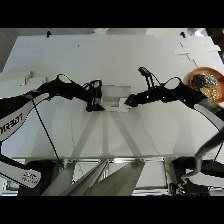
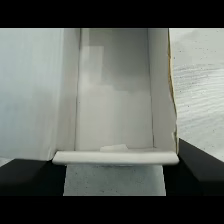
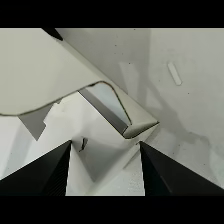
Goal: Fold the box and place the chain.
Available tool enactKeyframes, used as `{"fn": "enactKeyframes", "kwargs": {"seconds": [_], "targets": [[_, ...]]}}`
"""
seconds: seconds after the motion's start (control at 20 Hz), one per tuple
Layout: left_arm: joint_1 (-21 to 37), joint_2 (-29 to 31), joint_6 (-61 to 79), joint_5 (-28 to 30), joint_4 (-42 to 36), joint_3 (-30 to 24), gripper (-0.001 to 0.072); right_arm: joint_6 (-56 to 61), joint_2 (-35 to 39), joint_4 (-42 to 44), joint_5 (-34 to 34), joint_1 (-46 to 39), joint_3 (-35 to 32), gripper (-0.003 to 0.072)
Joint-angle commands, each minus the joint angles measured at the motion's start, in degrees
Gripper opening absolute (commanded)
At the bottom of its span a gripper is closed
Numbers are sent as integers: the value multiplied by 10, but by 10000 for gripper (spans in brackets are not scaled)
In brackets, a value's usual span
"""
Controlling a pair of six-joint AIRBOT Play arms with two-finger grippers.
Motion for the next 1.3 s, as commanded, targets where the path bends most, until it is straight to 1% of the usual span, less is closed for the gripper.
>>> {"fn": "enactKeyframes", "kwargs": {"seconds": [0.0, 0.25, 0.4, 0.5, 0.6, 0.65, 0.75, 0.9, 1.0, 1.1, 1.25], "targets": [[0, 0, 0, -2, -1, 0, 464, 15, 0, -37, -16, 17, 0, 460], [0, 0, 0, -1, -1, 0, 464, 102, 0, -79, -49, 25, 0, 459], [0, 0, 0, -1, -1, 0, 464, 135, 0, -78, -65, 32, 0, 456], [0, 0, 0, -1, -1, 0, 464, 146, 0, -78, -76, 40, 0, 395], [0, 0, 0, -1, -1, 0, 464, 155, 0, -80, -77, 51, 0, 395], [0, 0, 0, -1, -1, 0, 464, 183, 0, -92, -82, 57, 0, 395], [0, 0, 0, -1, -1, 0, 464, 253, 0, -146, -92, 71, 3, 392], [0, 0, 0, -1, -1, 0, 464, 383, 0, -288, -78, 99, 31, 391], [0, 0, 0, -1, -1, 0, 464, 451, 0, -355, -71, 113, 54, 390], [0, 0, 0, -1, -1, 0, 464, 496, -1, -390, -66, 123, 68, 389], [0, 0, 0, -1, -1, 0, 464, 535, -22, -423, -19, 140, 90, 389]]}}
